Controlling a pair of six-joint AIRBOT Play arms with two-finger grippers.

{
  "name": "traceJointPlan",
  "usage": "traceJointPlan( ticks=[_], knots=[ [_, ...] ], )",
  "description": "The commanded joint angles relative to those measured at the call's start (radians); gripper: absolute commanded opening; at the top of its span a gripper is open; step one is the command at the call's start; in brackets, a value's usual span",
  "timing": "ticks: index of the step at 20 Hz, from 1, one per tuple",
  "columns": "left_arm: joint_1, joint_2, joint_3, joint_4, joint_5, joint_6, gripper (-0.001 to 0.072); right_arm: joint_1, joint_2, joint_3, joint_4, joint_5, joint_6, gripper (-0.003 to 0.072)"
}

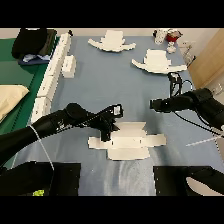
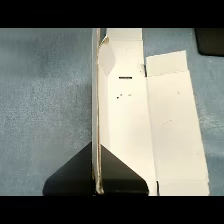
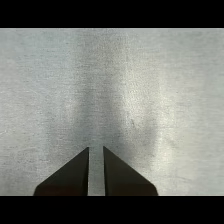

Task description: Fold the box.

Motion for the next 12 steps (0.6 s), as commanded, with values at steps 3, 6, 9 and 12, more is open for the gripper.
traceJointPlan(
  ticks=[3, 6, 9, 12],
  knots=[
    [-0.015, 0.003, -0.016, 0.002, -0.003, -0.031, 0.0013, 0.001, -0.001, 0.0, 0.001, 0.0, 0.0, 0.0136],
    [-0.015, 0.003, -0.016, 0.002, -0.079, -0.031, 0.0013, 0.001, -0.001, 0.0, 0.001, 0.0, 0.0, 0.0136],
    [-0.015, 0.003, -0.016, 0.003, -0.126, -0.031, 0.0013, 0.001, -0.001, 0.0, 0.0, 0.0, 0.0, 0.0136],
    [-0.015, 0.003, -0.016, 0.005, -0.15, -0.031, 0.0013, 0.001, -0.001, 0.0, 0.0, 0.0, 0.0, 0.0136]
  ],
)
